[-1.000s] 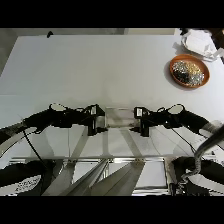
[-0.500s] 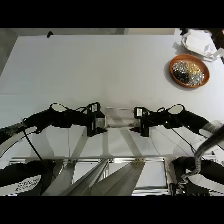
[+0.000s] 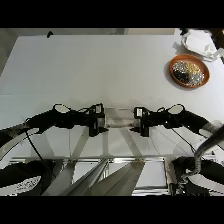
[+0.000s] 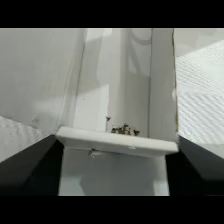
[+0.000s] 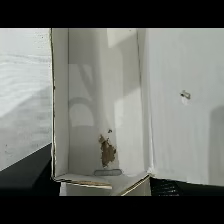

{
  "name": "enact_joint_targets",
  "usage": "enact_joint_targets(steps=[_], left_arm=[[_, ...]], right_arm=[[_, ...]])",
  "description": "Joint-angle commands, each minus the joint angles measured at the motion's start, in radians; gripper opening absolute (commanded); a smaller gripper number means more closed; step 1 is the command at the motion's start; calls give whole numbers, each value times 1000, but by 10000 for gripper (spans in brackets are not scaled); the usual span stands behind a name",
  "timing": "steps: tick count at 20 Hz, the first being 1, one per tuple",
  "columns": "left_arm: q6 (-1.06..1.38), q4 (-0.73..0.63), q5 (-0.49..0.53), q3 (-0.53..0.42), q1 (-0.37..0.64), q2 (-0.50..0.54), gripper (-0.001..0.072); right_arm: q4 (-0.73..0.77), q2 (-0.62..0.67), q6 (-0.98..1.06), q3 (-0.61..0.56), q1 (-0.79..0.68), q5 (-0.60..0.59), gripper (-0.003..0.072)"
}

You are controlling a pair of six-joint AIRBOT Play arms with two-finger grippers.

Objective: Fold the box and place the chain.

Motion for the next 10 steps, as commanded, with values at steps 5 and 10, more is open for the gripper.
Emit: enact_joint_targets(steps=[5,10], left_arm=[[-4,0,40,1,-24,0,471],[-4,12,63,1,-49,2,308]], right_arm=[[0,1,0,0,0,0,336],[0,1,0,0,0,0,336]])
